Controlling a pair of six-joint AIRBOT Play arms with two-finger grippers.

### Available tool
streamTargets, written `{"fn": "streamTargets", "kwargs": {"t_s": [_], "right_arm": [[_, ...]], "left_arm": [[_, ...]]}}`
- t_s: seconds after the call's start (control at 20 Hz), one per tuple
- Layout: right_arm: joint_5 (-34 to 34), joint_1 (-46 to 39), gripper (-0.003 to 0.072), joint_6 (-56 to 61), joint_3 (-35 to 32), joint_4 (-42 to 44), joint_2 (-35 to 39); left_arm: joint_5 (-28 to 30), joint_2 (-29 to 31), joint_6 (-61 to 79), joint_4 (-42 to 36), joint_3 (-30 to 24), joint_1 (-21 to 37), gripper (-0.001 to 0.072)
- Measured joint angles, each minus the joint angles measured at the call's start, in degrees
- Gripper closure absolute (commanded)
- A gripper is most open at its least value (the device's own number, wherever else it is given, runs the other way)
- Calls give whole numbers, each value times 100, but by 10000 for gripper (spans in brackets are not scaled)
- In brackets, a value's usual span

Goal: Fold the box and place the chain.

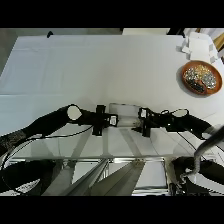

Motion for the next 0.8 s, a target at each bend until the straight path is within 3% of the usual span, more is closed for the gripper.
{"fn": "streamTargets", "kwargs": {"t_s": [0.2, 0.25, 0.3, 0.4, 0.8], "right_arm": [[-2, 0, 275, -11, 0, -2, 0], [-2, 0, 275, -9, 0, -2, 0], [-2, 0, 275, -9, 0, -2, 0], [-4, 0, 275, -9, 0, -4, 0], [-4, 0, 275, -2, 0, -4, 0]], "left_arm": [[136, 0, 0, -76, 0, -149, 549], [168, 0, 0, -98, 0, -168, 509], [173, 0, 0, -122, 0, -181, 417], [186, 0, -2, -160, 0, -199, 362], [186, -52, -35, -190, 2, -212, 370]]}}
